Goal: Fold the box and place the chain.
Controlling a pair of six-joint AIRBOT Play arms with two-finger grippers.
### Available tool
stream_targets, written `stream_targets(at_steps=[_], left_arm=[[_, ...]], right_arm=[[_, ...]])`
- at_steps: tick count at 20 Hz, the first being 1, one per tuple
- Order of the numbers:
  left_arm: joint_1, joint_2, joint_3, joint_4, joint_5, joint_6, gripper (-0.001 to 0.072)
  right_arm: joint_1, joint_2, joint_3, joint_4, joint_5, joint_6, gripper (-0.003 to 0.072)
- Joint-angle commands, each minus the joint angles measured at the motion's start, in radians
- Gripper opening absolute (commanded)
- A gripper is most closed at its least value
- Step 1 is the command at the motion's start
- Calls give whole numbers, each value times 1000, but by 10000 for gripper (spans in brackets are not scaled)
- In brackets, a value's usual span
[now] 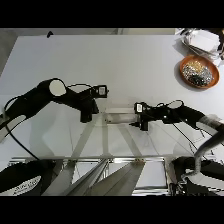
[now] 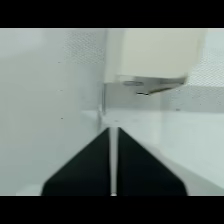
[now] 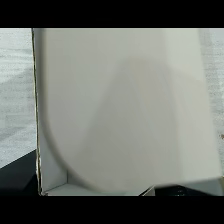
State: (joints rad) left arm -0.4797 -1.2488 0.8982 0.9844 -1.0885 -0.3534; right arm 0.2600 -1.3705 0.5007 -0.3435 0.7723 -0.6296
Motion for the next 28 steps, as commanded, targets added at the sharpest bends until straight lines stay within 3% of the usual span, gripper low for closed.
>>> stream_targets(at_steps=[1,5,9,12,16,18,24,28], left_arm=[[4,51,1,-140,-182,-51,2],[-54,45,1,-316,-152,-28,7],[-151,-11,1,-346,0,-32,5],[-170,-67,1,-351,212,-77,2],[-162,-93,1,-352,586,-250,2],[-162,-110,1,-359,665,-311,2],[-163,-229,1,-359,528,-314,2],[-163,-249,1,-359,508,-312,2]], right_arm=[[0,1,0,0,2,0,303],[0,1,0,0,2,0,303],[0,1,0,0,2,0,303],[0,1,0,0,2,0,303],[0,1,0,0,2,0,303],[0,1,0,0,2,0,303],[0,1,0,0,2,0,303],[0,1,0,0,2,0,303]])
